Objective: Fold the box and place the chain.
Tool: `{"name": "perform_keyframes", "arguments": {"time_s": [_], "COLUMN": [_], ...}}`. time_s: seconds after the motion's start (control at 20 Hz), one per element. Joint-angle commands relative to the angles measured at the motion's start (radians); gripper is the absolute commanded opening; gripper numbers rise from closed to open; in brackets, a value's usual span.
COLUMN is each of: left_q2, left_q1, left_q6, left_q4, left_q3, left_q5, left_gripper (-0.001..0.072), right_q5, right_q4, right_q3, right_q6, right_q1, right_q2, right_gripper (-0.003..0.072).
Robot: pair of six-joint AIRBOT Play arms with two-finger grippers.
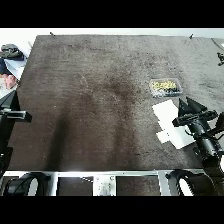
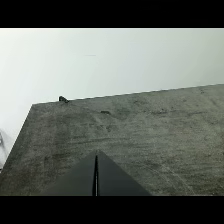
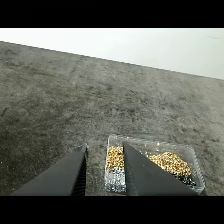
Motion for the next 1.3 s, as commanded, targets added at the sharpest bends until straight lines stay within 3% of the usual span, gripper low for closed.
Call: {"name": "perform_keyframes", "arguments": {"time_s": [0.0,0.3,0.45,0.6,0.75,0.8,0.9,1.05,1.1,1.15,1.25], "left_q2": [0.000,0.000,0.000,0.000,0.000,0.000,0.000,0.000,0.000,0.000,0.000], "left_q1": [0.001,0.001,0.001,0.001,0.001,0.001,0.001,0.001,0.001,0.001,0.001], "left_q6": [0.000,0.000,0.000,0.000,0.000,0.000,0.000,0.000,0.000,0.000,0.000], "left_q4": [0.000,0.000,0.000,0.000,0.000,0.000,0.000,0.000,0.000,0.000,0.000], "left_q3": [0.000,0.000,0.000,0.000,0.000,0.000,0.000,0.000,0.000,0.000,0.000], "left_q5": [0.000,0.001,0.000,0.000,0.000,0.001,0.000,0.001,0.000,0.001,0.000], "left_gripper": [0.0012,0.0013,0.0012,0.0012,0.0012,0.0012,0.0012,0.0012,0.0012,0.0012,0.0012], "right_q5": [0.001,0.003,-0.063,-0.140,-0.138,-0.082,0.142,0.613,0.718,0.792,0.904], "right_q4": [-0.001,-0.001,0.000,0.000,0.058,0.077,0.048,-0.392,-0.529,-0.642,-0.786], "right_q3": [0.001,0.010,0.074,0.193,0.362,0.419,0.528,0.695,0.755,0.813,0.909], "right_q6": [0.000,0.002,0.003,0.004,0.004,0.005,0.124,0.558,0.644,0.749,0.874], "right_q1": [0.000,0.000,0.000,-0.002,-0.029,-0.067,-0.194,-0.443,-0.507,-0.570,-0.679], "right_q2": [0.000,0.000,-0.017,-0.157,-0.409,-0.502,-0.684,-0.882,-0.927,-0.961,-0.997], "right_gripper": [0.0273,0.0274,0.0275,0.0291,0.0291,0.0291,0.0291,0.0291,0.0390,0.0584,0.0581]}}
